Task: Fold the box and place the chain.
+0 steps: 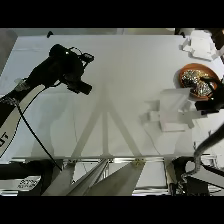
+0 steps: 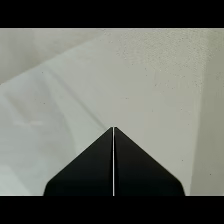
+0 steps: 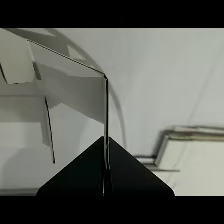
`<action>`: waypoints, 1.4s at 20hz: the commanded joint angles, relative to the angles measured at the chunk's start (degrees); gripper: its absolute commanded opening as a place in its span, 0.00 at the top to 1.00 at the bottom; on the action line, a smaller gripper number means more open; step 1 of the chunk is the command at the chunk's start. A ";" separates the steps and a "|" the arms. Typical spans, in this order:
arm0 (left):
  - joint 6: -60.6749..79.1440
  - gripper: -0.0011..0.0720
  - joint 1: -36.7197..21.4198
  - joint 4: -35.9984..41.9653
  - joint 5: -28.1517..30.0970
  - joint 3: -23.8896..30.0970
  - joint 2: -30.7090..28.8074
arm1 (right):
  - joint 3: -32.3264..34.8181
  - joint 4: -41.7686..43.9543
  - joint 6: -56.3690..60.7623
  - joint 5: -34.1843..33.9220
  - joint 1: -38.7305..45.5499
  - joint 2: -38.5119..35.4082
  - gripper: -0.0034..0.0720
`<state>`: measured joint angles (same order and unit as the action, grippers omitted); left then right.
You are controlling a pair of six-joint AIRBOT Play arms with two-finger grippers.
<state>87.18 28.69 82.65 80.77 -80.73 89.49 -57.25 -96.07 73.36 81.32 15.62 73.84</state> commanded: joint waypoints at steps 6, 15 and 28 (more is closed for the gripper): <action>0.00 0.97 -0.02 0.00 -1.40 0.02 -0.02 | 5.68 23.71 3.48 -13.33 -24.13 -6.75 0.93; 2.56 0.97 -0.02 3.04 -11.98 0.02 0.04 | 12.68 24.11 7.82 -20.57 -33.77 -6.71 0.93; 21.68 0.66 -1.20 14.82 -4.50 0.04 0.37 | 12.68 24.09 7.61 -20.57 -33.77 -6.69 0.92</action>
